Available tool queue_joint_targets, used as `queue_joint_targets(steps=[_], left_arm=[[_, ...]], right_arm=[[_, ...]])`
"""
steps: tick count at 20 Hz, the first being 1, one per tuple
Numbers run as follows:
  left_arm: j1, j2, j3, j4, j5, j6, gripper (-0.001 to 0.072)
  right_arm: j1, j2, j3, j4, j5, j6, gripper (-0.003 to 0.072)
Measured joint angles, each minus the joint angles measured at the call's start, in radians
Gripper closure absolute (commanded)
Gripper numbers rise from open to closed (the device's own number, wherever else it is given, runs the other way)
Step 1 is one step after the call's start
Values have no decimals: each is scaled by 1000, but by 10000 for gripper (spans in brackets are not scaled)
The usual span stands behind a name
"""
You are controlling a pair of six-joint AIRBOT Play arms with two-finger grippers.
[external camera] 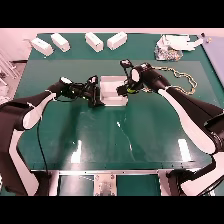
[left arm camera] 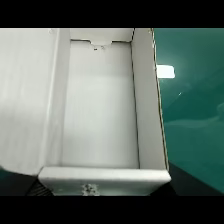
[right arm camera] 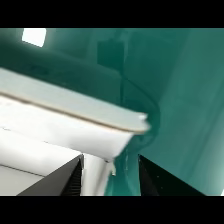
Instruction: Fold the box and place the chain.
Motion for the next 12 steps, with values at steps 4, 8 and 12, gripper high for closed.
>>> queue_joint_targets(steps=[4,8,12], left_arm=[[0,0,0,0,-1,0,341],[0,0,0,1,-2,1,341],[0,0,0,1,-2,1,341]], right_arm=[[-20,42,7,-24,35,-54,261],[-47,103,8,-34,51,-153,244],[-110,143,1,-38,56,-260,244]])
